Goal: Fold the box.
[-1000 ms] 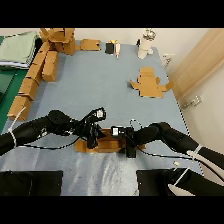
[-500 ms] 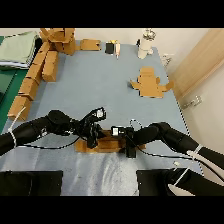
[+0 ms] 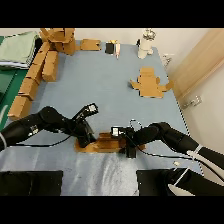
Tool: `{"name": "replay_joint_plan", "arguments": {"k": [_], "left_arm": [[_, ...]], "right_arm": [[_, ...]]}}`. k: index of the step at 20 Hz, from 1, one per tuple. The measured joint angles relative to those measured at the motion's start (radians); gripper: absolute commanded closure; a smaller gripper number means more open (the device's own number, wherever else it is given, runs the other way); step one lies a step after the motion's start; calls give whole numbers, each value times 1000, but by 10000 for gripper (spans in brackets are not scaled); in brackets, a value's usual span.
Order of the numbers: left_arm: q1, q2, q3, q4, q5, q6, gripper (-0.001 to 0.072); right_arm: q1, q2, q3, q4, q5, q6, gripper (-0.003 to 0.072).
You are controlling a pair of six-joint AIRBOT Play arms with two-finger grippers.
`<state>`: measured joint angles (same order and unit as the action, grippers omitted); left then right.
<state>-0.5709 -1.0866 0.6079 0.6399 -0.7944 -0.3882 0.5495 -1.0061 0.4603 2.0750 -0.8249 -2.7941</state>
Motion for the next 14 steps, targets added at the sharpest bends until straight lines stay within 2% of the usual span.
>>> {"name": "replay_joint_plan", "arguments": {"k": [2,3,4,8,10,12,14], "left_arm": [[14,32,0,98,-89,-117,302],[17,42,0,135,-125,-166,420],[18,50,0,160,-157,-214,697],[-7,64,0,200,-298,-405,699],[-44,68,0,140,-330,-508,699],[-87,67,0,26,-285,-575,699],[-111,56,0,-78,-178,-609,699]], "right_arm": [[0,0,0,0,0,0,159],[0,0,0,0,0,0,159],[0,0,0,0,0,0,159],[0,0,0,0,0,0,159],[0,0,0,0,0,0,160],[0,0,0,0,0,0,160],[0,0,0,0,0,0,159]]}}
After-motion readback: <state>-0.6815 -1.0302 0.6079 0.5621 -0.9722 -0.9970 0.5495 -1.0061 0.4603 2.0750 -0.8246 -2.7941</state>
